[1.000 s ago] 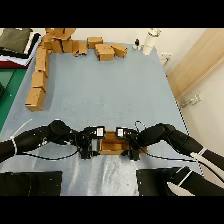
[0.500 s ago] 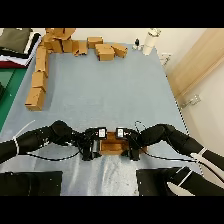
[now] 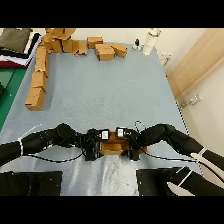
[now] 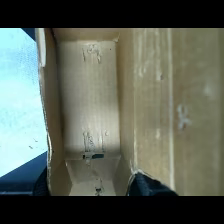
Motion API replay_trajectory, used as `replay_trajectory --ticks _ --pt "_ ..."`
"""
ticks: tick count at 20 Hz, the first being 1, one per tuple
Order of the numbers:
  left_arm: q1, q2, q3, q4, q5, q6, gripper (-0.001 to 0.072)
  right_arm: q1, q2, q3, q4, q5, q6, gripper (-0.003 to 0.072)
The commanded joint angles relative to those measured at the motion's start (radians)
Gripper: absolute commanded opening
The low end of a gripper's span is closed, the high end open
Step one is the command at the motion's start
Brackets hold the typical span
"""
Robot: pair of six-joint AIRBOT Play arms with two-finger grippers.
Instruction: Fold the box.
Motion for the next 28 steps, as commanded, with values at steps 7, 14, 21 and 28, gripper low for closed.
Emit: replay_trajectory --ticks 7,14,21,28 --pt "-0.005 -0.001 0.002 -0.002 -0.009 0.000 0.0472 0.000 0.000 0.000 0.000 -0.002 0.000 0.0497" --pt "-0.005 -0.001 0.002 -0.002 -0.009 -0.001 0.0472 0.000 0.000 0.000 0.000 -0.002 0.000 0.0498" --pt "-0.005 -0.001 0.002 -0.002 -0.008 0.000 0.0472 0.000 0.000 0.000 0.000 -0.002 0.000 0.0498" --pt "-0.005 -0.001 0.002 -0.002 -0.008 0.000 0.0472 0.000 0.000 0.000 0.000 -0.002 0.000 0.0498"
